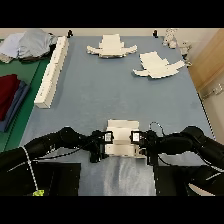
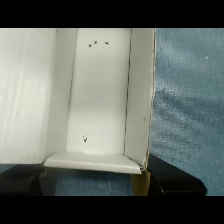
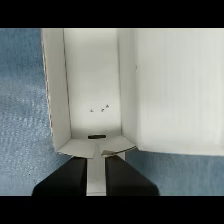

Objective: Fold the box.

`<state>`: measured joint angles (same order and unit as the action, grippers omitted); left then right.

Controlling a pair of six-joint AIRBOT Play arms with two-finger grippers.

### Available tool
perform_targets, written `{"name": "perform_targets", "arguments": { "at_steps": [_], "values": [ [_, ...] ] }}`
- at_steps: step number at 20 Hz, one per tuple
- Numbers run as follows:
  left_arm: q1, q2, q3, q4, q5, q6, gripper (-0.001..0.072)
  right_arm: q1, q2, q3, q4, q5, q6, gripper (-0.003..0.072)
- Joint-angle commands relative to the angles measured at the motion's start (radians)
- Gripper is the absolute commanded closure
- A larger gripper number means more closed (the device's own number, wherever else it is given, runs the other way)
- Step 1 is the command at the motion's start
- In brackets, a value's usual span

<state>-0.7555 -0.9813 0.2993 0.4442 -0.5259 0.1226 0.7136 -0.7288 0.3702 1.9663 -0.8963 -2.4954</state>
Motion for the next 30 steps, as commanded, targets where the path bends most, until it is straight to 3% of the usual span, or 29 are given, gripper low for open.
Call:
{"name": "perform_targets", "arguments": {
  "at_steps": [1, 3, 14, 15, 16, 18, 20, 21, 27, 28, 29, 30],
  "values": [
    [0.001, 0.0, 0.001, 0.0, 0.0, 0.001, 0.0098, 0.005, -0.008, 0.0, 0.002, 0.017, -0.001, 0.0547],
    [0.001, 0.0, 0.001, 0.0, 0.0, 0.0, 0.0098, 0.005, -0.008, 0.0, 0.002, 0.018, -0.002, 0.0637],
    [0.001, 0.0, 0.001, 0.0, 0.0, 0.0, 0.0098, 0.005, -0.029, 0.002, 0.072, 0.077, -0.065, 0.0623],
    [0.001, 0.0, 0.001, 0.0, 0.0, 0.001, 0.0098, 0.005, -0.033, 0.002, 0.075, 0.077, -0.072, 0.0581],
    [0.001, 0.0, 0.001, 0.0, 0.0, 0.0, 0.0098, 0.005, -0.035, 0.002, 0.077, 0.078, -0.075, 0.0446],
    [0.001, 0.0, 0.001, 0.0, 0.0, 0.001, 0.0098, 0.005, -0.042, 0.002, 0.085, 0.079, -0.094, 0.0349],
    [0.001, 0.0, 0.001, 0.0, 0.0, 0.0, 0.0098, 0.005, -0.055, 0.001, 0.101, 0.106, -0.13, 0.0045],
    [0.001, 0.0, 0.001, 0.0, 0.0, 0.001, 0.0098, 0.005, -0.063, 0.001, 0.103, 0.127, -0.149, 0.0007],
    [0.001, 0.0, 0.001, 0.0, 0.0, 0.0, 0.0098, 0.005, -0.065, 0.003, 0.089, 0.115, -0.147, 0.0015],
    [0.001, 0.0, 0.001, 0.0, 0.0, 0.001, 0.0098, 0.005, -0.061, 0.005, 0.066, 0.095, -0.119, 0.0045],
    [0.001, 0.0, 0.001, 0.0, 0.0, 0.0, 0.0098, 0.005, -0.053, 0.007, 0.026, 0.077, -0.075, 0.0144],
    [0.001, 0.0, 0.001, 0.0, 0.0, 0.0, 0.0099, 0.004, -0.042, 0.015, -0.023, 0.046, -0.002, 0.0315]
  ]
}}
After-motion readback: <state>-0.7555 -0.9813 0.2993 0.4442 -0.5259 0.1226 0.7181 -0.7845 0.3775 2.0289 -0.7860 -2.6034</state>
